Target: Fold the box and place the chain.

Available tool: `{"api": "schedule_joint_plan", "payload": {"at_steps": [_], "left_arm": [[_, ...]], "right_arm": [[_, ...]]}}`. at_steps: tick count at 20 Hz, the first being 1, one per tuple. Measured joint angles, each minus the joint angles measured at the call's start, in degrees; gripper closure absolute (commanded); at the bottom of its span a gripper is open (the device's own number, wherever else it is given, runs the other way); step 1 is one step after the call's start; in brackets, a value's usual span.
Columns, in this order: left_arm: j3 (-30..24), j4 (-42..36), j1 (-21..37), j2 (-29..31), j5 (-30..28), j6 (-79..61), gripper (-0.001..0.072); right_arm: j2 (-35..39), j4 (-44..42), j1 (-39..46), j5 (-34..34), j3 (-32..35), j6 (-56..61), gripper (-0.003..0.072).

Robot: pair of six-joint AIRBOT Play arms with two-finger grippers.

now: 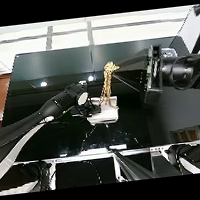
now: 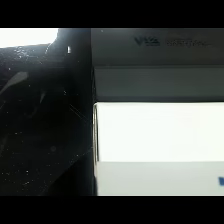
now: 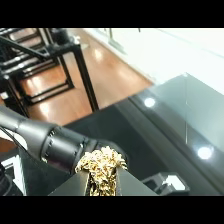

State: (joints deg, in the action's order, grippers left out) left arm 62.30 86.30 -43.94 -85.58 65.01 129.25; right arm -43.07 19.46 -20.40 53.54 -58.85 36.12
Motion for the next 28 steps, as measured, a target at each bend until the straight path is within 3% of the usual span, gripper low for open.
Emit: {"api": "schedule_joint_plan", "payload": {"at_steps": [8,20,28], "left_arm": [[0.00,0.00,0.00,0.00,0.00,-0.02,0.0679],[0.00,0.00,0.00,0.00,-0.04,-0.02,0.0678],[0.00,0.00,0.00,0.00,-0.02,-0.02,0.0678]], "right_arm": [[0.04,7.10,0.02,1.84,-4.66,6.62,0.0670],[0.04,12.09,0.07,4.96,-5.18,15.65,0.0671],[0.04,21.79,0.07,5.60,-5.38,22.08,0.0671]]}}
